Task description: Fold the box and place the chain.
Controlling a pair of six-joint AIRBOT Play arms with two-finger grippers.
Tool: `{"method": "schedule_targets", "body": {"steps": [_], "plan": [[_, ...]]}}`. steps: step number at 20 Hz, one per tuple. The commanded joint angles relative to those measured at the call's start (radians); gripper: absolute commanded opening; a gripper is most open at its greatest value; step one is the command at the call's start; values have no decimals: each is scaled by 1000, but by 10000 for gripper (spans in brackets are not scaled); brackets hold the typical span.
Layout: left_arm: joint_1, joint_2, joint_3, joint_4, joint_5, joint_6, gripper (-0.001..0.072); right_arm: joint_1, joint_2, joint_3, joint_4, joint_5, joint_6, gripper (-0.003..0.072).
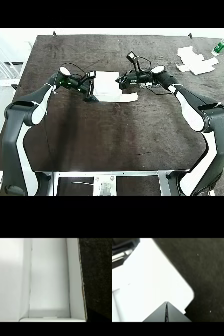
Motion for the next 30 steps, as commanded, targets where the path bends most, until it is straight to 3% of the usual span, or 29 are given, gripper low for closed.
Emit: {"method": "schedule_targets", "body": {"steps": [1, 11, 14, 18, 19, 21, 30], "plan": [[1, 0, 1, 0, -2, 1, 344, 1, -26, 0, -2, -4, 18, 9], [1, 0, 1, 0, -3, 1, 344, 4, -23, 40, -2, 27, -10, 9], [1, 0, 1, 1, -2, 1, 344, 0, 55, 38, -31, 100, -10, 7], [1, 0, 1, 1, -2, 1, 344, -8, 192, -19, -183, 163, -11, 9], [1, 0, 1, 1, -2, 1, 344, -8, 214, -35, -244, 176, -16, 55], [1, 0, 1, 1, -2, 1, 344, -8, 217, -57, -355, 184, -16, 663], [1, 0, 1, 1, -2, 1, 344, 8, 118, -84, -415, 176, -225, 635]]}}
